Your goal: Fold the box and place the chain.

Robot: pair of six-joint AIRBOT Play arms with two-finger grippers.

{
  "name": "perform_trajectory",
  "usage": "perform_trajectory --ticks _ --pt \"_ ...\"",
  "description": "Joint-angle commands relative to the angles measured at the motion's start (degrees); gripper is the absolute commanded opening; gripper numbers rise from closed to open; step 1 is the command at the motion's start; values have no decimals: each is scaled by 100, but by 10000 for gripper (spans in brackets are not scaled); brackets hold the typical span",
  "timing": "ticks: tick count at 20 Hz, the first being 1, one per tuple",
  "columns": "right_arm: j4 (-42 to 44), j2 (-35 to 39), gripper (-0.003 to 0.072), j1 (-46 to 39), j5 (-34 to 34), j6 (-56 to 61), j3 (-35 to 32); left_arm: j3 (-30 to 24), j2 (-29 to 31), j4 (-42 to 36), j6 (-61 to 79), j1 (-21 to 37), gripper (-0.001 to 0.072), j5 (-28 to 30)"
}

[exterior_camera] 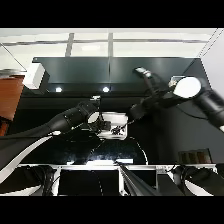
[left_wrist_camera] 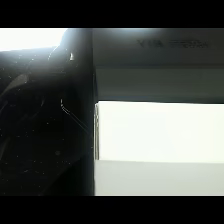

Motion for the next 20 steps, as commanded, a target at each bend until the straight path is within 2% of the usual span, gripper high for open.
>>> perform_trajectory --ticks 1,2,3,5,9,11,13,16,17,19,20 --pt "-1176 378 497 -1104 -63 592 -118 -2 0 2 2 -2 30 0" --pt "-1563 363 564 -1397 -323 986 -271 -2 0 4 2 -2 30 -2" --pt "-1895 328 707 -1665 -678 1250 -490 -2 0 7 2 -2 30 0" --pt "-2118 85 705 -2033 -1298 1816 -772 -2 0 7 4 -2 31 -4" --pt "-2251 -861 704 -2243 -2544 3482 -754 -2 0 0 2 -4 30 -33" --pt "-2487 -1436 703 -2247 -2610 4262 -614 -2 0 2 4 -4 30 -142" --pt "-2457 -1849 701 -2245 -2636 4286 -442 -2 0 4 24 -2 31 -238" --pt "-2505 -2031 694 -2247 -2837 4325 -356 -2 0 4 24 -2 30 -251" --pt "-2500 -2031 634 -2247 -2964 4323 -348 -2 0 9 24 -2 31 -247" --pt "-2503 -2031 604 -2251 -3067 4323 -343 -2 -7 24 24 0 31 -227" --pt "-2505 -2031 528 -2269 -3018 4323 -343 -2 -15 24 24 -2 30 -227"
